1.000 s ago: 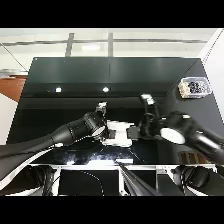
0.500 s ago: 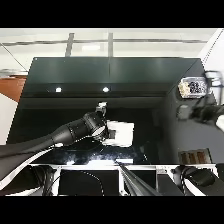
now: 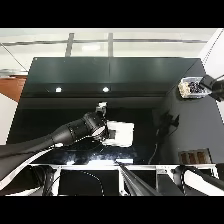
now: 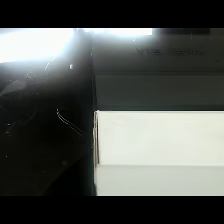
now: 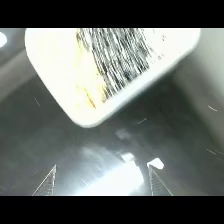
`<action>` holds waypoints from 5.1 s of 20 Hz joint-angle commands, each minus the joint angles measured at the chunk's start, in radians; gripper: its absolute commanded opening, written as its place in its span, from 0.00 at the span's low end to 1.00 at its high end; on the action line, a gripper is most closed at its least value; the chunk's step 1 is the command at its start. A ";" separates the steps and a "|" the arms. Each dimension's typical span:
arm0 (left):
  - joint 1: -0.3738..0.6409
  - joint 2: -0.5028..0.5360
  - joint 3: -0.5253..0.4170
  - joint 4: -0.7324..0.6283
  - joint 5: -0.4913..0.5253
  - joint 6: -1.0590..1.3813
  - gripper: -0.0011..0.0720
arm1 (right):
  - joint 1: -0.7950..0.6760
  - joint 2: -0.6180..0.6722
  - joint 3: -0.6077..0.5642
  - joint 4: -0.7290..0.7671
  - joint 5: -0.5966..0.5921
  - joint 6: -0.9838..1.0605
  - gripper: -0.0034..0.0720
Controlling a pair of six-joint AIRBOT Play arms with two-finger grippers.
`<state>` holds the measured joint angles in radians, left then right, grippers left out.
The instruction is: Fold the box and place the chain.
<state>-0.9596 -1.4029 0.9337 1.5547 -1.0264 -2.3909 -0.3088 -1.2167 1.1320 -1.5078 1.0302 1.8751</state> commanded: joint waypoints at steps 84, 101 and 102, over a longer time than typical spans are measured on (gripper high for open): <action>0.001 0.000 0.000 0.004 0.002 0.000 0.06 | 0.253 0.553 -0.140 0.827 0.468 -0.938 0.09; 0.001 0.000 0.000 0.004 0.004 0.000 0.06 | 0.595 0.547 -0.439 0.800 0.233 -0.898 0.09; 0.001 0.000 0.000 0.004 0.004 0.000 0.06 | 0.610 0.546 -0.441 0.800 0.231 -0.891 0.09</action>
<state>-0.9596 -1.4029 0.9337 1.5581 -1.0245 -2.3913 0.2760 -0.6685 0.6983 -0.7040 1.2522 0.9726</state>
